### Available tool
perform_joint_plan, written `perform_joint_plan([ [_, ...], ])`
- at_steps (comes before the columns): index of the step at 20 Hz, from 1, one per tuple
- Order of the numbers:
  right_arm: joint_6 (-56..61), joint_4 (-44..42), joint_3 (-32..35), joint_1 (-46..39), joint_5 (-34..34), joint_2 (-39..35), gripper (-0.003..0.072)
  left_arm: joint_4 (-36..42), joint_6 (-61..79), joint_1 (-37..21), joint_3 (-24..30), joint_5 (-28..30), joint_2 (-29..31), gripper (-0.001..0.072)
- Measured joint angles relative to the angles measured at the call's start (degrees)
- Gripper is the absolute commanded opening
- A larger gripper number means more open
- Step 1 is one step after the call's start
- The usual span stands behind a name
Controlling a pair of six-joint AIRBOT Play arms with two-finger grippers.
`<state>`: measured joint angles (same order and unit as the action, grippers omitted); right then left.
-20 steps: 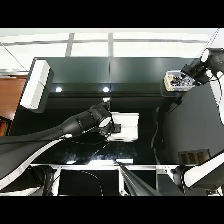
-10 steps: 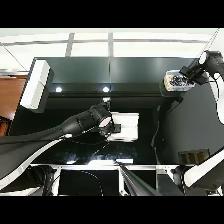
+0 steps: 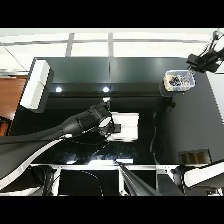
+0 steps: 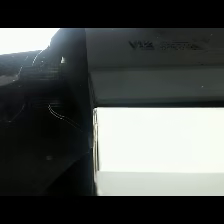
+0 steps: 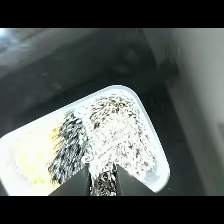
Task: Fold the box and place the chain.
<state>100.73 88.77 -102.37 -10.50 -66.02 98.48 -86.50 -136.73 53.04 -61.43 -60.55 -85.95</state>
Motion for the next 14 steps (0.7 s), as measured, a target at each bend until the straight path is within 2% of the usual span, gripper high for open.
perform_joint_plan([
  [3,-5.07,-1.99,-0.04,0.22,-1.14,-6.27,0.0006,0.00,0.00,0.00,0.00,0.02,0.02,0.0027],
  [7,-9.44,-5.51,-0.24,0.26,0.68,-14.40,0.0005,0.04,-0.02,0.00,0.00,0.02,0.00,0.0028],
  [14,-19.19,-18.08,-0.35,1.62,-1.88,-27.06,0.0006,0.20,-0.02,0.00,0.00,0.02,0.00,0.0028],
])
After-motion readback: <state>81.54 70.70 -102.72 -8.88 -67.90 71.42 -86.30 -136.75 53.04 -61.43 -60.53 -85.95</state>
